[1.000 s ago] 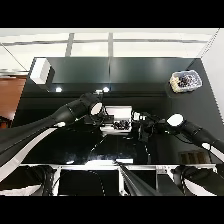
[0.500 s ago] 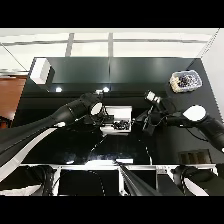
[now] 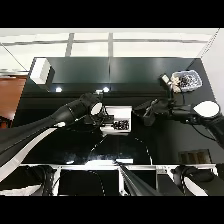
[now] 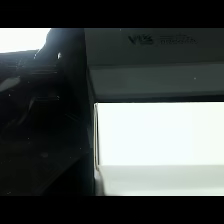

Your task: Fold the box and place the chain.

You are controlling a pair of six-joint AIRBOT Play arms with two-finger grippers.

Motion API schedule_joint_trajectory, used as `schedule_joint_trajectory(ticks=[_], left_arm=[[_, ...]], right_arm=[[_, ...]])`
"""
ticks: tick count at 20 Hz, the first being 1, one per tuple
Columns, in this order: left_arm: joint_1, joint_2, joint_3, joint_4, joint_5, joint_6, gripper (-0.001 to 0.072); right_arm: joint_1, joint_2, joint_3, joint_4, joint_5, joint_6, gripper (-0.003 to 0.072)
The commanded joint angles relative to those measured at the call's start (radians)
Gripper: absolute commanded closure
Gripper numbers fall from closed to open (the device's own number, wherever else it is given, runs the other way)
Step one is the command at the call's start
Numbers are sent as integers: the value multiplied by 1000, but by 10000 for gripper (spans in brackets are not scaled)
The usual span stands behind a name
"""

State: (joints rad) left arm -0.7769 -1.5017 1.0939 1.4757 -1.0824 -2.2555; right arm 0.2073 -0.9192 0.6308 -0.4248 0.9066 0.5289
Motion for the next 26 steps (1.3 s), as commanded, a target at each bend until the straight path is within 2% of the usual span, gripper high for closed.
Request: schedule_joint_trajectory(ticks=[1,4,5,6,7,8,9,11,13,15,17,19,21,22,23,24,25,26], left_arm=[[1,0,1,2,9,1,680],[2,1,2,3,3,0,678],[2,1,6,1,-3,0,557],[2,1,15,0,-18,-4,370],[0,1,35,2,-52,-4,266],[0,6,54,5,-82,26,214],[0,21,73,8,-119,102,191],[0,77,89,8,-203,261,191],[0,175,84,9,-293,419,191],[13,286,51,65,-319,538,191],[96,382,-21,172,-314,532,191],[269,439,-110,166,-269,523,191],[482,452,-205,-9,-166,552,191],[589,447,-257,-201,-107,680,191],[674,435,-305,-442,-90,922,191],[735,420,-354,-676,-125,1258,191],[760,411,-395,-806,-150,1514,189],[758,410,-431,-865,-149,1738,102]], right_arm=[[-123,5,7,2,169,18,477],[-236,5,7,1,298,18,497],[-269,5,7,1,321,18,497],[-295,5,7,2,335,18,497],[-319,5,7,2,346,18,497],[-336,5,7,2,348,23,497],[-349,5,7,2,346,30,496],[-362,5,7,2,344,30,496],[-362,5,7,1,336,30,495],[-362,5,7,1,319,30,496],[-362,5,7,1,298,30,496],[-362,5,7,1,289,31,496],[-361,5,7,1,278,36,496],[-361,5,7,1,277,36,496],[-361,5,7,1,282,36,495],[-360,5,7,1,289,36,495],[-360,5,7,0,293,36,495],[-360,5,7,0,294,36,495]])
